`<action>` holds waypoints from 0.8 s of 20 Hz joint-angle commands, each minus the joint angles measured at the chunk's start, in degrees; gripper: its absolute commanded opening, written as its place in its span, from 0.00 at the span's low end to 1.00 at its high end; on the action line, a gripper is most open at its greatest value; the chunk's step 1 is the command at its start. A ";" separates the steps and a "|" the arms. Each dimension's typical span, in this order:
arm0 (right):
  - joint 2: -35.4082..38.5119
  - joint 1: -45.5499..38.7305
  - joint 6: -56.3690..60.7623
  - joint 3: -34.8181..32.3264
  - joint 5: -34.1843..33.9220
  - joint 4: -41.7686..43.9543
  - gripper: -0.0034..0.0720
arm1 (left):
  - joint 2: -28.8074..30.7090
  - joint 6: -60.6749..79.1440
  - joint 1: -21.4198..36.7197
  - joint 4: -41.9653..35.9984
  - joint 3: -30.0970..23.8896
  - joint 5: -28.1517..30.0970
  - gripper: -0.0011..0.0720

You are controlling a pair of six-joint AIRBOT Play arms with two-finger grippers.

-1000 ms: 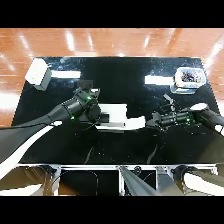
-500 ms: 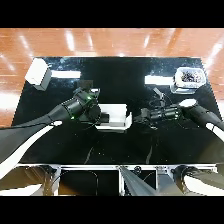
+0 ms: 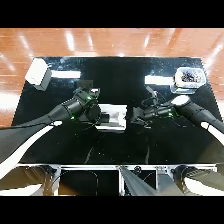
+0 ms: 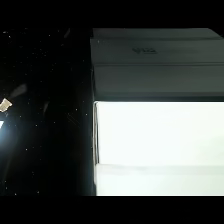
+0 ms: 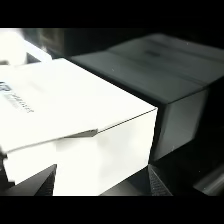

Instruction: Fold the box and place the chain.

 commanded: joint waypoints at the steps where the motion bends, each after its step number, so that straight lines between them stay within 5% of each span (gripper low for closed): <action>1: 0.02 7.87 15.21 4.63 -6.43 -12.61 0.97 | -0.02 -0.07 0.00 -0.04 0.00 0.02 0.04; 8: 0.00 24.52 59.47 15.41 -7.96 -53.81 0.96 | -0.02 -0.07 0.00 0.59 0.00 -1.09 0.04; 15: -0.15 26.53 70.86 16.74 -3.19 -58.45 0.89 | -0.39 -0.07 0.00 0.61 0.00 -3.10 0.04; 16: -0.33 26.82 71.38 16.76 -3.13 -58.77 0.77 | -0.44 -0.07 0.00 0.61 0.00 -3.08 0.04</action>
